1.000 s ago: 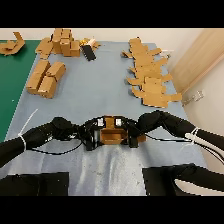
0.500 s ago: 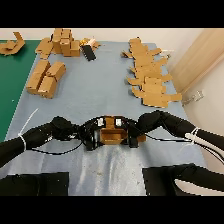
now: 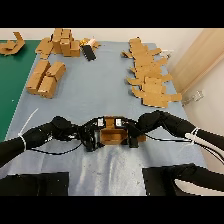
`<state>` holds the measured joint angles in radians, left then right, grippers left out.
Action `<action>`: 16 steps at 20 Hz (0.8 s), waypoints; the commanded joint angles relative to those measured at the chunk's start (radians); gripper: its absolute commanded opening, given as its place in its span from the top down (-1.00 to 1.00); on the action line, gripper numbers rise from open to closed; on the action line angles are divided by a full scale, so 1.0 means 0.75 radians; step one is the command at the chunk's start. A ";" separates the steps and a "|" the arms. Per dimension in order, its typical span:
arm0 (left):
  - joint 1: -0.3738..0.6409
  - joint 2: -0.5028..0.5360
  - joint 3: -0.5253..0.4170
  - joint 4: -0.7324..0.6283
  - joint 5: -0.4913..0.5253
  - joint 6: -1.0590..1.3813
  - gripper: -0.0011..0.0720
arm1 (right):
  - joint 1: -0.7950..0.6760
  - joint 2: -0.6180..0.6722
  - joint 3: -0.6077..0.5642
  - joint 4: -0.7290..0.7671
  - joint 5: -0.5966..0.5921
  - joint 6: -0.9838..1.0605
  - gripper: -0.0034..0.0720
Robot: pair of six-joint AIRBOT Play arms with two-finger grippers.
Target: Fold the box.
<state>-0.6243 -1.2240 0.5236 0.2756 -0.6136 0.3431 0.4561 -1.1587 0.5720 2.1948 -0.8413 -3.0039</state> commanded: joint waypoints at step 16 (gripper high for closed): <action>-0.024 -0.029 0.031 0.032 -0.009 -0.002 -0.34 | 0.001 0.001 0.001 -0.001 0.003 0.004 -0.24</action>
<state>-0.6422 -1.2449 0.5457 0.2935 -0.6144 0.3408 0.4561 -1.1584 0.5720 2.1948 -0.8413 -3.0009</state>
